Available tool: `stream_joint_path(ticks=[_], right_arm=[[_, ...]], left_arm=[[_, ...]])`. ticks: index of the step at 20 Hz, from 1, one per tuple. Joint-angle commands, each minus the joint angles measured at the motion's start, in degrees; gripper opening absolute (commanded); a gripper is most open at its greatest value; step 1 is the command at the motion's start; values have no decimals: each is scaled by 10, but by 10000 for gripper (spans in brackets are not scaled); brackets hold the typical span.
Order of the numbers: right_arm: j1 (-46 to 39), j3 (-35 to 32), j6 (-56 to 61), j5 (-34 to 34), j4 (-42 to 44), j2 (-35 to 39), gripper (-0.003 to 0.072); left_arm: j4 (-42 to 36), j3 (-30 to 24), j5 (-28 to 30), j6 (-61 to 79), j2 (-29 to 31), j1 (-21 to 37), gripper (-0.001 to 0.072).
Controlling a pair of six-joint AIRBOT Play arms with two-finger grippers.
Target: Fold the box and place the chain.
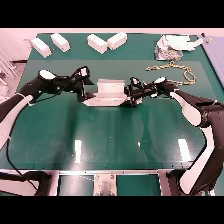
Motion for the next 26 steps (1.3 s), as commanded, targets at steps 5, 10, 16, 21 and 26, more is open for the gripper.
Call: stream_joint_path(ticks=[5,10,16,21,26], right_arm=[[0,0,0,0,0,0,577],[0,0,0,0,0,0,577],[0,0,0,0,0,0,577],[0,0,0,0,0,0,576],[0,0,0,0,0,0,577]], left_arm=[[58,1,-26,-37,-59,9,667],[22,1,19,18,-74,9,666],[-10,1,20,37,-94,9,665],[-49,1,9,68,-96,9,591],[-67,1,10,77,-105,5,350]])
